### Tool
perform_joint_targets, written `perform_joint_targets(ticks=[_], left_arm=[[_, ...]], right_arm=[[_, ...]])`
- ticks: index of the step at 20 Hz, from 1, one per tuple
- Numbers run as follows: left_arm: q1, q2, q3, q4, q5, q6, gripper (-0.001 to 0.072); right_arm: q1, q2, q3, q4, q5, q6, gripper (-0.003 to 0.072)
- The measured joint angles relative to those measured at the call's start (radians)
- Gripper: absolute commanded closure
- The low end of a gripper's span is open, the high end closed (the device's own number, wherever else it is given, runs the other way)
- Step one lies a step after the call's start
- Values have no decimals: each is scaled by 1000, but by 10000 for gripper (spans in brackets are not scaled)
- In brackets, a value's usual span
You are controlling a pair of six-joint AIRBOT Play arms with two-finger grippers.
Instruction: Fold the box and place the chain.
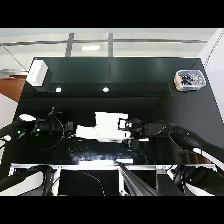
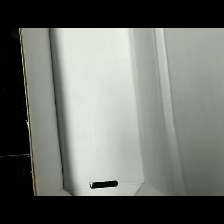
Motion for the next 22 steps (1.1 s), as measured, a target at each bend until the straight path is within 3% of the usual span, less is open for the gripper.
perform_joint_targets(ticks=[2, 7, 12, 22], left_arm=[[-7, -5, 13, -7, -14, 11, 3], [-21, -9, 55, 4, -17, 24, 3], [-106, 7, 95, 8, -36, -19, 3], [-349, 176, 111, 102, 133, -313, 3]], right_arm=[[0, 0, 0, 0, 0, 0, 297], [0, 0, 0, 0, 0, 0, 297], [0, 0, 0, 0, 0, 0, 297], [0, 0, 0, 0, 0, 0, 297]])
